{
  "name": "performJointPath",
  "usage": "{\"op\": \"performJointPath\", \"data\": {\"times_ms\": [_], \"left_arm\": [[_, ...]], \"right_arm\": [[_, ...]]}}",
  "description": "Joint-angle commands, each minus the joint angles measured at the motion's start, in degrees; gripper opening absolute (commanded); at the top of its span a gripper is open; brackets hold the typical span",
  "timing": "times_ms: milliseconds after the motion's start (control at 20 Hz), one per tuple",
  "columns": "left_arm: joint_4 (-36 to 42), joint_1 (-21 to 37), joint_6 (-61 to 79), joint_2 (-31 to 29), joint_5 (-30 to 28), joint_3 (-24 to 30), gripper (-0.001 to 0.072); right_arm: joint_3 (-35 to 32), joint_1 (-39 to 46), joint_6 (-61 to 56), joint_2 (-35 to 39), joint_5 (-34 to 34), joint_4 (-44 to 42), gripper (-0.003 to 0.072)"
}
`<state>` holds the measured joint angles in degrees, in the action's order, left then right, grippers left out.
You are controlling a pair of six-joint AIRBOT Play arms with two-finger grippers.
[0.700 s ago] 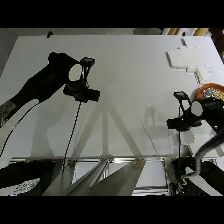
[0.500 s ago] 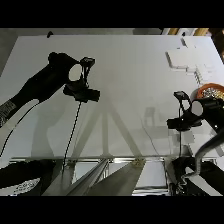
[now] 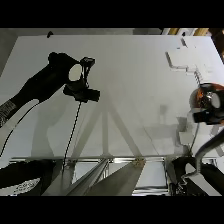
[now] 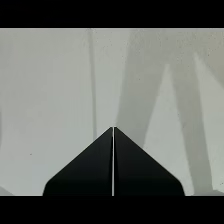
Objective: Fold the box and place the chain.
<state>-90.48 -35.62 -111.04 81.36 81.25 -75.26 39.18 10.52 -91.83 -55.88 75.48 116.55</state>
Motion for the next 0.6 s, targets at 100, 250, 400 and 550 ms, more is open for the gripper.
{"op": "performJointPath", "data": {"times_ms": [100,250,400,550], "left_arm": [[0.0,0.0,0.0,0.0,0.0,0.0,0.0009],[0.0,0.0,0.0,0.0,0.0,0.0,0.0009],[0.0,0.0,0.0,0.0,0.0,0.0,0.0009],[0.0,0.0,0.0,0.0,0.0,0.0,0.0009]], "right_arm": [[0.6,21.8,4.2,-0.6,-8.5,4.7,0.0490],[0.6,28.2,5.9,-3.7,-8.7,4.2,0.0498],[0.6,30.6,8.5,-6.3,-8.8,4.5,0.0498],[0.6,31.9,9.9,-7.2,-11.3,4.6,0.0494]]}}
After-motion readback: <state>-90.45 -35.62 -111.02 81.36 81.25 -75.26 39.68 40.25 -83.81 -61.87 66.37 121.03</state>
